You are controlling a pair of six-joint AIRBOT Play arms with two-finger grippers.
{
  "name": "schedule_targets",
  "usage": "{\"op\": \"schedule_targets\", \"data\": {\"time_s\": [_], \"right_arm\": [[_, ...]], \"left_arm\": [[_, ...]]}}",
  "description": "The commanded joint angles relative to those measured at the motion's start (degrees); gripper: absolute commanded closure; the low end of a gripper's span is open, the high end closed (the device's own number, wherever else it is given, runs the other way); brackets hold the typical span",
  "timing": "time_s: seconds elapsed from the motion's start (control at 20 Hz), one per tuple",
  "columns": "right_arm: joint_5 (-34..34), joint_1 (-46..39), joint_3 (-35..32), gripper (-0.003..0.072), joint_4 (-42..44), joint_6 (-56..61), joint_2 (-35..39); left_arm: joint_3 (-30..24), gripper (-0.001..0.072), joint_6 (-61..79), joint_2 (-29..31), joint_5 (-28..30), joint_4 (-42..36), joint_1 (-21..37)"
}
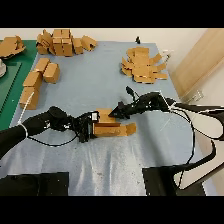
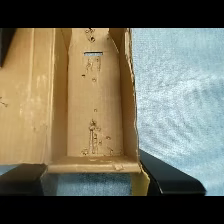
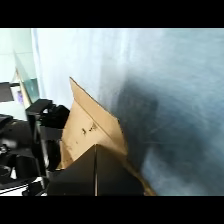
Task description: Fold the box.
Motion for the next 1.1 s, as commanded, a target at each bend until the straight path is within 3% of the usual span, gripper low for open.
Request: {"op": "schedule_targets", "data": {"time_s": [0.0, 0.3, 0.7, 0.9, 1.05], "right_arm": [[2.8, 0.1, 0.0, 0.0685, -2.8, -0.8, -0.3], [5.6, 1.2, -0.7, 0.0684, -5.2, -0.6, -0.3], [3.7, 1.2, -0.6, 0.0684, -4.7, -1.0, 1.3], [0.6, -4.0, 0.4, 0.0683, -7.1, -5.1, 12.4], [-2.0, -6.4, 0.3, 0.0682, -15.0, -6.8, 24.0]], "left_arm": [[0.0, 0.0118, 0.0, 0.0, 0.0, 0.0, 0.0], [0.1, 0.0118, 0.0, 0.0, 0.0, 0.0, 0.0], [0.1, 0.0118, 0.0, 0.0, 0.0, 0.0, 0.0], [0.1, 0.0118, 0.0, 0.0, 0.0, 0.0, 0.0], [0.1, 0.0118, 0.0, 0.0, 0.0, 0.0, 0.0]]}}
